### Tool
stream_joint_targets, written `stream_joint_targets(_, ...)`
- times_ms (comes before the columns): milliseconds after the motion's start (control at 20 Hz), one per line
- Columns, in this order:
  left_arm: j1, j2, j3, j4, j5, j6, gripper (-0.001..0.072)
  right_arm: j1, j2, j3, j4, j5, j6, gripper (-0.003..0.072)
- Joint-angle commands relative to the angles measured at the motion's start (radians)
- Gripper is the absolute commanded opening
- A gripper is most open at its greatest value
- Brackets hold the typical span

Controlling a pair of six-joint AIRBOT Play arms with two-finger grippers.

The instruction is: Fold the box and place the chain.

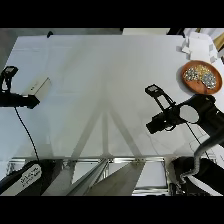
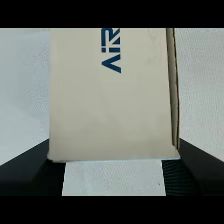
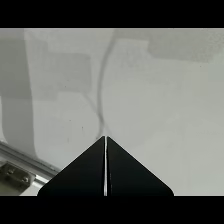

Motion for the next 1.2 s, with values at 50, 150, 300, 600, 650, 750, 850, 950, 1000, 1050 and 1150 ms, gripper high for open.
stream_joint_targets(50, 0.001, -0.014, 0.0, 0.007, -0.034, -0.004, 0.0087, 0.0, 0.0, 0.0, 0.0, 0.0, 0.0, 0.001)
stream_joint_targets(150, 0.001, -0.014, 0.0, 0.007, -0.041, -0.004, 0.0212, 0.0, 0.0, 0.0, 0.0, 0.0, 0.0, 0.001)
stream_joint_targets(300, 0.001, -0.014, 0.0, 0.007, -0.041, -0.004, 0.0214, 0.0, 0.0, -0.001, 0.0, 0.0, 0.0, 0.001)
stream_joint_targets(600, 0.001, -0.02, 0.0, 0.007, -0.055, -0.003, 0.0401, 0.0, 0.0, -0.001, 0.001, 0.0, 0.0, 0.001)
stream_joint_targets(650, 0.001, -0.02, 0.0, 0.007, -0.055, -0.003, 0.0432, 0.0, 0.0, 0.0, 0.001, 0.0, 0.0, 0.001)
stream_joint_targets(750, 0.001, -0.02, 0.0, 0.007, -0.055, -0.003, 0.0532, 0.0, 0.0, 0.0, 0.001, 0.0, 0.0, 0.001)
stream_joint_targets(850, 0.001, -0.02, 0.0, 0.007, -0.056, -0.003, 0.0595, 0.0, 0.0, 0.0, 0.001, 0.0, 0.0, 0.001)
stream_joint_targets(950, 0.001, -0.02, 0.0, 0.007, -0.057, -0.004, 0.0669, 0.0, 0.0, 0.0, 0.001, 0.0, 0.0, 0.001)
stream_joint_targets(1000, 0.001, -0.02, 0.0, 0.007, -0.059, -0.004, 0.0682, 0.0, 0.0, 0.0, 0.001, 0.0, 0.0, 0.001)
stream_joint_targets(1050, 0.001, -0.02, 0.0, 0.007, -0.06, -0.004, 0.0691, 0.0, 0.0, -0.001, 0.001, 0.0, 0.0, 0.001)
stream_joint_targets(1150, 0.001, -0.02, 0.0, 0.006, -0.062, -0.004, 0.07, 0.0, 0.0, 0.0, 0.001, 0.0, 0.0, 0.001)
